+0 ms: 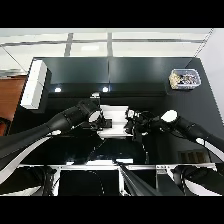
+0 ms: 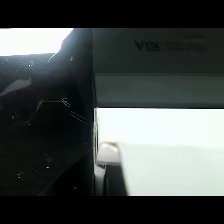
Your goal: Fold the box and place the chain.
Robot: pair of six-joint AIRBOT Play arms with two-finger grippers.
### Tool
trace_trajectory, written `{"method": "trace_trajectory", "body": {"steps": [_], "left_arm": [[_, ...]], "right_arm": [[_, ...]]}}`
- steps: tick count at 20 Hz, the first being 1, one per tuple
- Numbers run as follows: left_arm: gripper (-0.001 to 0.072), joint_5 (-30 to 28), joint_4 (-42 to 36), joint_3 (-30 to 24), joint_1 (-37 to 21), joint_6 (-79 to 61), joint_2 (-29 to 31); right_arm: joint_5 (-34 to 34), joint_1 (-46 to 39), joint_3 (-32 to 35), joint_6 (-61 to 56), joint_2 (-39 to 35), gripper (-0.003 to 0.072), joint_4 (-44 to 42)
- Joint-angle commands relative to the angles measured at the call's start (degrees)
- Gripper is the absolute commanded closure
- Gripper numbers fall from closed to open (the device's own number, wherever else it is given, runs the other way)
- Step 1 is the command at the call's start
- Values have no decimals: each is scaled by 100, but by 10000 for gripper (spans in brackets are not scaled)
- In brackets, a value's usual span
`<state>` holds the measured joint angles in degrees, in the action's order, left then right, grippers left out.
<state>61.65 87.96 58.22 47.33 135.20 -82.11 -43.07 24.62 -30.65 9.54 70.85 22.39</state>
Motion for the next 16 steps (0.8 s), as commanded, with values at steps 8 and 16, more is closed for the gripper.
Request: {"method": "trace_trajectory", "body": {"steps": [8,16], "left_arm": [[683,-7,-17,7,0,9,4],[682,33,-17,7,0,9,2]], "right_arm": [[-120,7,-2,-103,55,495,-94],[-463,-1617,-396,-7047,-1512,673,3547]]}}
